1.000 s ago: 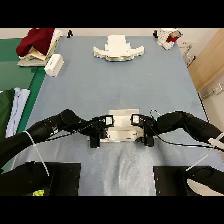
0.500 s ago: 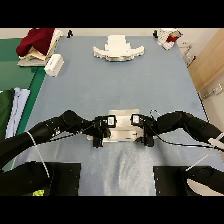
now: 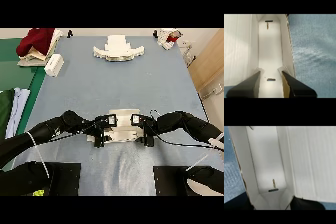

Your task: Fold the box.

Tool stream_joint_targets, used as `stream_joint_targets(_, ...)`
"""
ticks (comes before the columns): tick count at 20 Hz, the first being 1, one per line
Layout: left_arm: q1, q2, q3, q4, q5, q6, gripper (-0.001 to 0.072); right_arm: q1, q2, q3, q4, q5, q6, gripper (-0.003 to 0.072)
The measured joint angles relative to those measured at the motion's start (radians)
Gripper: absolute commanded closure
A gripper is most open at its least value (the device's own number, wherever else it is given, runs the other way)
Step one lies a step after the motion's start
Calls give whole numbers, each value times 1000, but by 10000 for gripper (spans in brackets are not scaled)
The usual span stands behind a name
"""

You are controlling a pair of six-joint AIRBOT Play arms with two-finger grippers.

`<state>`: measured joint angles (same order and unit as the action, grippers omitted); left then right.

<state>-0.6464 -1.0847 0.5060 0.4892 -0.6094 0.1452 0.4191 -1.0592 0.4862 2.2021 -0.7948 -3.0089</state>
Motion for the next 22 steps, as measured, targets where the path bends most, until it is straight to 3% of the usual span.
stream_joint_targets(1,0,0,0,-1,0,-4,691,0,0,0,0,0,0,119)
stream_joint_targets(4,5,0,0,18,0,-43,695,0,0,0,1,1,2,118)
stream_joint_targets(8,41,35,5,138,-35,-222,694,0,0,0,1,1,2,119)
stream_joint_targets(13,111,217,11,264,-176,-511,695,0,0,0,1,1,1,119)
stream_joint_targets(18,240,444,12,475,-271,-1133,695,0,0,0,1,1,1,119)
stream_joint_targets(22,395,505,-17,631,-413,-1558,694,0,0,0,1,1,1,119)
